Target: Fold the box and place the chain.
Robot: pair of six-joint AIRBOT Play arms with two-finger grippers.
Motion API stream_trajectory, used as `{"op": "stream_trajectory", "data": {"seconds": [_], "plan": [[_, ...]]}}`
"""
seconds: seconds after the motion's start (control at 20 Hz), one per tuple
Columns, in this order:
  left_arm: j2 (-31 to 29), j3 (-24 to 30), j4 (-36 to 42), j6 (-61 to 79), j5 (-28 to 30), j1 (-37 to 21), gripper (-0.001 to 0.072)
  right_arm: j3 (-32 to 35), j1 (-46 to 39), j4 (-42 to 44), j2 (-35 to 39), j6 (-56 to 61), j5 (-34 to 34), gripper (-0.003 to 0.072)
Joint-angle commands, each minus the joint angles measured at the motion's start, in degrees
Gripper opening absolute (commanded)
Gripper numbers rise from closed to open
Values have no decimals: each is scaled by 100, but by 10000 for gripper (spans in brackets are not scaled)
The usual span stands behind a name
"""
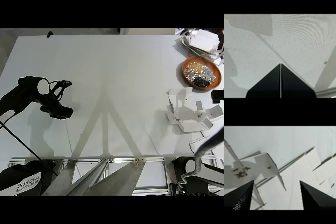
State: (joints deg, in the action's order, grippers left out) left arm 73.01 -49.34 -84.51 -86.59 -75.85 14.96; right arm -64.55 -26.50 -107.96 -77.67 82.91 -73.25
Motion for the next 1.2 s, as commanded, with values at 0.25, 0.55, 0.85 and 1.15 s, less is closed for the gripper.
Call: {"op": "stream_trajectory", "data": {"seconds": [0.25, 0.55, 0.85, 1.15], "plan": [[-4, 4, 2, 0, 0, -2, 3, -7, -422, -125, -660, -695, 299, 502], [-4, 4, 2, 0, 0, -4, 3, -7, -422, -28, -1067, -699, -184, 160], [-4, 4, 0, 0, -2, -4, 3, -4, -337, 1869, -824, -1587, -466, 15], [-4, 4, 2, 0, 0, -2, 3, 1574, 398, 4030, 721, -2719, 645, 14]]}}
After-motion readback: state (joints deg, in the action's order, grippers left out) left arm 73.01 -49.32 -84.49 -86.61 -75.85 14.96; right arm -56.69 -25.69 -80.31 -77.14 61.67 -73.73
